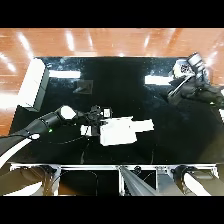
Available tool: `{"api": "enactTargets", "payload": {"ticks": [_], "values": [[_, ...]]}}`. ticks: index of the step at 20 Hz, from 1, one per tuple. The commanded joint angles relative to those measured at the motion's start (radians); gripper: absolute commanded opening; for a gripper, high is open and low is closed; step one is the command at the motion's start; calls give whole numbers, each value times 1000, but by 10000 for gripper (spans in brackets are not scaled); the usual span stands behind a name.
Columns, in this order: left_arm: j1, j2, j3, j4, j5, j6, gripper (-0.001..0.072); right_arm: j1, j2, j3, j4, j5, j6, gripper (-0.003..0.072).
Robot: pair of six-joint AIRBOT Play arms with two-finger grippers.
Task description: Fold the box and place the chain.
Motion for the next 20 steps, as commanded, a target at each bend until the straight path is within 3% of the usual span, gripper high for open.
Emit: {"api": "enactTargets", "payload": {"ticks": [1,3,8,12,20], "values": [[1,-1,0,0,-1,0,17,100,-79,-23,-102,156,-447,707],[1,-1,0,1,-14,0,18,177,-87,-98,-220,148,-521,705],[1,-1,0,8,-9,0,18,281,-87,-217,-106,159,-729,704],[1,-10,0,8,-1,0,18,307,-136,-217,-105,-39,-740,704],[1,-20,0,8,-9,0,18,403,-146,-219,-90,52,-550,703]]}}
